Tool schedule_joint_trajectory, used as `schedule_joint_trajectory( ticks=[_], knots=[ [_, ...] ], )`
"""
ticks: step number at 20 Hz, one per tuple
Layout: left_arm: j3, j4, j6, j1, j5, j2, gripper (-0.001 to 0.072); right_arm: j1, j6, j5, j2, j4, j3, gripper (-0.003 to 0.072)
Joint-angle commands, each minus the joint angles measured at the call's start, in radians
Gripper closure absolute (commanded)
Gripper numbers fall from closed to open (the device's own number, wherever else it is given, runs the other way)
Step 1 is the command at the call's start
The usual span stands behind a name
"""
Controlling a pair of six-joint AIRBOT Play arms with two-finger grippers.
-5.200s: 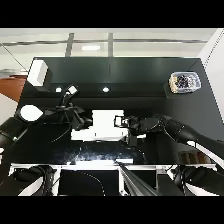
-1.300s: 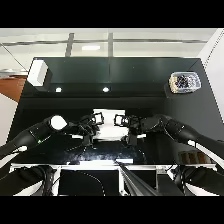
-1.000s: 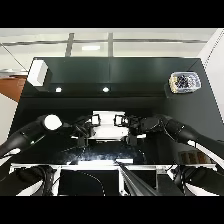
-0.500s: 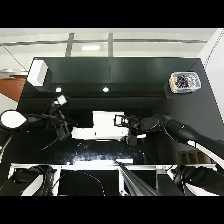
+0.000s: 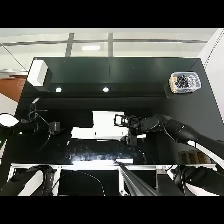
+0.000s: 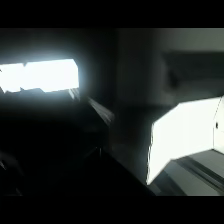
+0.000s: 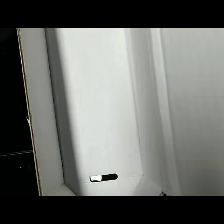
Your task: Fold the box and place the chain.
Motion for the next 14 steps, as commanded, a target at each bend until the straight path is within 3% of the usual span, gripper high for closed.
schedule_joint_trajectory(
  ticks=[1,3,5,10,11,12,14],
  knots=[
    [-0.013,-0.061,-0.084,0.005,-0.052,-0.105,0.0683,0.000,0.001,0.000,0.000,0.000,0.001,0.0280],
    [-0.013,-0.124,-0.051,-0.026,-0.047,-0.174,0.0680,0.000,0.001,0.000,0.000,0.000,0.001,0.0281],
    [-0.013,-0.166,-0.050,-0.060,-0.034,-0.238,0.0533,0.000,0.001,0.000,0.000,0.000,0.001,0.0280],
    [-0.010,-0.285,0.048,-0.140,0.010,-0.295,0.0526,0.000,0.001,0.000,0.000,-0.001,0.001,0.0281],
    [-0.007,-0.291,0.048,-0.145,0.004,-0.290,0.0378,0.000,0.001,0.000,0.000,-0.001,0.001,0.0281],
    [0.000,-0.287,0.053,-0.146,-0.013,-0.285,0.0004,0.000,0.001,0.000,0.000,-0.001,0.001,0.0280],
    [0.020,-0.287,0.073,-0.146,-0.065,-0.282,0.0004,0.000,0.001,0.001,0.000,-0.001,0.001,0.0280]
  ],
)
